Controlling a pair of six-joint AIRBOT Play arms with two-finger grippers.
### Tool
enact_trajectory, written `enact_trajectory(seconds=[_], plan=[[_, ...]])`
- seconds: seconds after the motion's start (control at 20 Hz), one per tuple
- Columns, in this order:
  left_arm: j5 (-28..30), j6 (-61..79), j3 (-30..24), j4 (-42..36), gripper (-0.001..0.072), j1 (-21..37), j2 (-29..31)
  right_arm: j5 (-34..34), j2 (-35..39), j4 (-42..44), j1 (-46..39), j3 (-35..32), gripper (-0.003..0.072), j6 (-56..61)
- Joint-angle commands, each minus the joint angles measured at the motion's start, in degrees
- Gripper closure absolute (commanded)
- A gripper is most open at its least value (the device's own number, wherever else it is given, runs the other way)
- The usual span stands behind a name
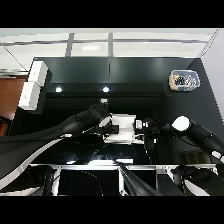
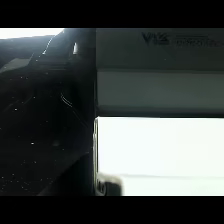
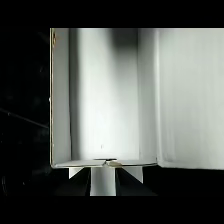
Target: Fold the box and place the chain.
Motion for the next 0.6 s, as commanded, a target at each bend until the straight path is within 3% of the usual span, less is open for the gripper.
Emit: enact_trajectory(seconds=[0.0,0.55], plan=[[0.09,0.00,0.04,-0.07,0.0682,0.02,0.04,-0.37,-1.07,6.62,0.07,0.04,0.0518,-0.04],[0.09,0.00,0.04,-0.07,0.0683,0.02,0.02,-1.66,-5.05,10.69,0.07,0.04,0.0513,-0.09]])
